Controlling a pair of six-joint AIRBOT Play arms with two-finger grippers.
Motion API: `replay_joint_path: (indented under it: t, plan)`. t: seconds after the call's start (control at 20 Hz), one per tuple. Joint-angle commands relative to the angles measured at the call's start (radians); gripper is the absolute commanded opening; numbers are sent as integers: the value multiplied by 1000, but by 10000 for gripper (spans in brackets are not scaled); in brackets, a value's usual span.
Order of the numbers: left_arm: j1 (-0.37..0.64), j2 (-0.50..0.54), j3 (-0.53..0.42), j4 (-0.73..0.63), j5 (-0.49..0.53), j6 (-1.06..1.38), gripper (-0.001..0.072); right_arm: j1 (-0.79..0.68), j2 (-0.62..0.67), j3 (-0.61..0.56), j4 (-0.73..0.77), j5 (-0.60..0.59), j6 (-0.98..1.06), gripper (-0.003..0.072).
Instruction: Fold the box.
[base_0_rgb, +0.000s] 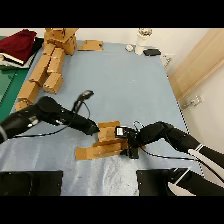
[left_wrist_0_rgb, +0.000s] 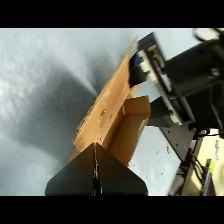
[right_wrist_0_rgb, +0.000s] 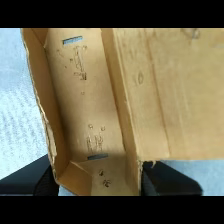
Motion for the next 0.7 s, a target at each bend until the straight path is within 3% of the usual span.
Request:
replay_joint_path:
  t: [0.0, 0.15, 0.35, 0.4, 0.45, 0.5, 0.65]
  plan:
    - [91, 148, -39, 2, -21, 186, 9, 1, 1, 0, 0, 2, 0, 546]
    - [84, 282, -163, 92, -26, 235, 9, 1, 0, -1, 0, 2, 0, 546]
    - [-74, 481, -316, 129, -1, 505, 16, 1, 0, 0, 0, 2, 0, 546]
    - [-121, 509, -342, 171, 28, 517, 202, 1, 1, 0, 0, 2, 0, 546]
    - [-164, 521, -367, 212, 74, 510, 624, 1, 0, 0, 0, 2, 0, 546]
    - [-201, 518, -395, 240, 137, 484, 696, 1, 1, 0, 0, 2, 0, 546]
    - [-286, 455, -424, 230, 263, 483, 697, 1, 1, 0, -2, 2, 0, 546]
